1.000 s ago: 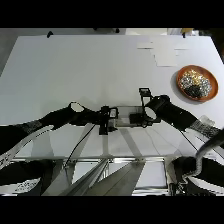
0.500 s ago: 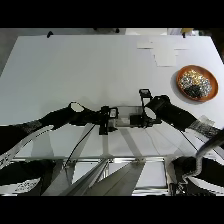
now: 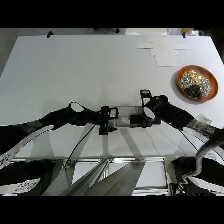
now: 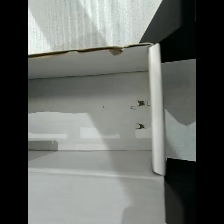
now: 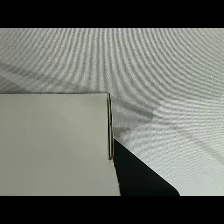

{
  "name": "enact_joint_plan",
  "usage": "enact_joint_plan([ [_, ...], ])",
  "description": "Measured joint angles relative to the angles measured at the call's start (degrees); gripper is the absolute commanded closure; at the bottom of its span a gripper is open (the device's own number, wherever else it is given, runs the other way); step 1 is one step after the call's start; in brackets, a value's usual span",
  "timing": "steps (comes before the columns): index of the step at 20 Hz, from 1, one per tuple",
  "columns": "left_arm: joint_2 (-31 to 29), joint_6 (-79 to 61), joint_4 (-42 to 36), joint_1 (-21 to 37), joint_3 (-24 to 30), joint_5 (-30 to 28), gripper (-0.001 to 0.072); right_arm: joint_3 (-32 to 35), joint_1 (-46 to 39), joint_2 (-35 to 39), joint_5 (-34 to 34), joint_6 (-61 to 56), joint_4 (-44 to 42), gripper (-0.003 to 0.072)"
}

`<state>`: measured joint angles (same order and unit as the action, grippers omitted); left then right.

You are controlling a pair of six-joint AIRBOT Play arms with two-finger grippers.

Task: Fold the box and place the chain.

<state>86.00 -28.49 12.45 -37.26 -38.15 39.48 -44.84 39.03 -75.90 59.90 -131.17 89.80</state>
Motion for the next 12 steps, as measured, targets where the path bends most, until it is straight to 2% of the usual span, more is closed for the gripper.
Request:
enact_joint_plan([
  [2, 0.0, 0.0, 0.0, 0.0, 0.0, 0.0, 0.0502, 0.0, 0.0, -0.07, -0.02, -0.13, 0.02, 0.0666],
  [4, 0.0, 0.02, 0.0, 0.0, 0.0, 0.02, 0.0502, 0.02, 0.0, -0.13, -0.26, 0.04, 0.0, 0.0522],
  [7, 0.0, 0.07, -0.02, 0.02, 0.0, 0.0, 0.0502, 0.11, -0.02, 0.26, -0.48, 2.12, 0.35, 0.0474],
  [10, 0.0, 0.04, -0.02, 0.0, 0.0, 0.0, 0.0502, 0.09, 0.0, 2.38, -0.11, 5.53, 0.44, 0.0363],
  [12, 0.0, 0.04, -0.02, 0.0, 0.0, 0.0, 0.0502, 0.09, 0.0, 4.66, 0.48, 7.8, 1.05, 0.0341],
])
